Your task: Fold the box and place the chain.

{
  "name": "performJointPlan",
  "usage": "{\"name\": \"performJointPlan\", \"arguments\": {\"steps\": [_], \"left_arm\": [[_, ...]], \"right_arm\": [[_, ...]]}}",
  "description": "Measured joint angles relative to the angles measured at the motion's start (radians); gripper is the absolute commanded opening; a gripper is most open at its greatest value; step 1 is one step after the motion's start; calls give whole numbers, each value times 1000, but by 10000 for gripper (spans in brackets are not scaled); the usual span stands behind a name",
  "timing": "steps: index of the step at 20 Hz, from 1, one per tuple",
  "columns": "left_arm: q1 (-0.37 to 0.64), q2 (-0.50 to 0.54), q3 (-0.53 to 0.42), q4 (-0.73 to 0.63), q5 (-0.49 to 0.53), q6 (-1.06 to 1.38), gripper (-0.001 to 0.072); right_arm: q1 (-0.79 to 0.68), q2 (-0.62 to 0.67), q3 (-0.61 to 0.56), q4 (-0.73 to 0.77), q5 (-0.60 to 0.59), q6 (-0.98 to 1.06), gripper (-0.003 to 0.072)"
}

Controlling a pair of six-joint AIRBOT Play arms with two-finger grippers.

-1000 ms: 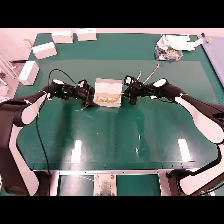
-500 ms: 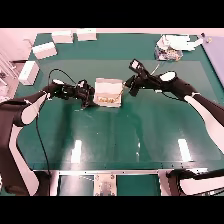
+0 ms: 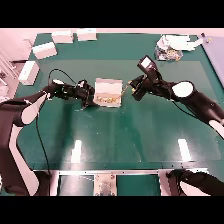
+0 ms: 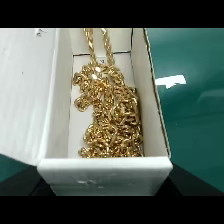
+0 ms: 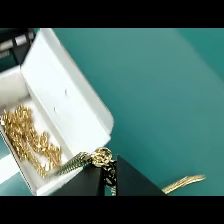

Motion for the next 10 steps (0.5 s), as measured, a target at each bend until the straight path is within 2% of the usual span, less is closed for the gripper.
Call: {"name": "performJointPlan", "arguments": {"steps": [5,10], "left_arm": [[0,0,0,0,0,0,469],[0,0,0,0,0,0,469]], "right_arm": [[104,104,26,-17,-129,39,4],[169,124,107,-45,-172,48,4]]}}
